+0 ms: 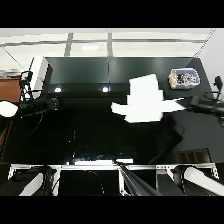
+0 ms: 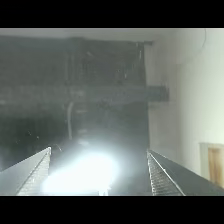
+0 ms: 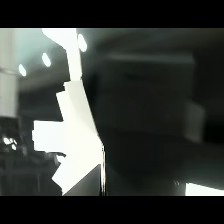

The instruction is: Fold the box and place the chain.

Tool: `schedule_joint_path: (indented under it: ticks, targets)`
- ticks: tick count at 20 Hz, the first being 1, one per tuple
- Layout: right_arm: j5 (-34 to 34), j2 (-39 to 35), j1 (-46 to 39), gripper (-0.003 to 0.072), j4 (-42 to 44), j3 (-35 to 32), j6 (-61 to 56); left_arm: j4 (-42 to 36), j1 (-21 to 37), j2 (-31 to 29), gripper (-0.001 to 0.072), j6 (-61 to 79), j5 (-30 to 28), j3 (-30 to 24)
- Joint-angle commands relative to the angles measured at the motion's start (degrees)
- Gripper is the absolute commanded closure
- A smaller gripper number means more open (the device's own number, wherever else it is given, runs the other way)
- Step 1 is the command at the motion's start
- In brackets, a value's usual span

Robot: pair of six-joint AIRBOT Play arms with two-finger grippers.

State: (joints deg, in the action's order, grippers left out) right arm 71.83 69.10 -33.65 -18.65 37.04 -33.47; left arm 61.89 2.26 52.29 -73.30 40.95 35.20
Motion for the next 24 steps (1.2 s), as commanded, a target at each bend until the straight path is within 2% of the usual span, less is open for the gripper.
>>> schedule_joint_path:
  ticks: [1,4,7,8,13,15,18,20,21,24]
  targets:
    - [-15.0,-12.6,13.3,0.0676,17.4,-16.6,10.7,-7.1,0.0,0.8,-0.0005,0.8,2.4,-0.5]
    - [-22.7,-14.5,25.4,0.0675,16.3,-20.0,11.6,-24.2,0.0,5.8,-0.0005,11.0,8.9,0.3]
    - [-27.7,-14.5,34.3,0.0675,14.5,-20.0,11.6,-46.6,-0.1,14.8,0.0001,29.0,18.6,2.7]
    - [-29.0,-14.5,36.3,0.0675,14.4,-20.0,11.6,-49.8,-0.6,17.9,0.0003,31.6,20.2,3.8]
    - [-31.4,-14.5,40.5,0.0675,14.5,-20.0,11.6,-34.2,-11.1,31.6,0.0003,27.4,21.7,14.3]
    - [-31.4,-14.5,40.6,0.0675,14.5,-20.0,11.6,-34.5,-13.0,36.2,0.0003,27.5,26.1,17.9]
    - [-31.6,-14.5,40.6,0.0675,14.4,-20.0,11.6,-33.9,-14.1,42.9,0.0018,28.2,36.3,22.8]
    - [-31.6,-14.5,40.6,0.0675,14.2,-20.0,11.6,-31.4,-15.4,45.2,0.0021,28.7,38.4,24.9]
    - [-31.6,-14.5,40.6,0.0675,14.0,-20.0,11.6,-28.5,-16.2,45.4,0.0039,28.8,38.1,25.8]
    - [-32.1,-14.5,40.6,0.0675,13.9,-20.0,11.6,-23.9,-17.4,45.4,0.0274,30.0,37.9,27.9]
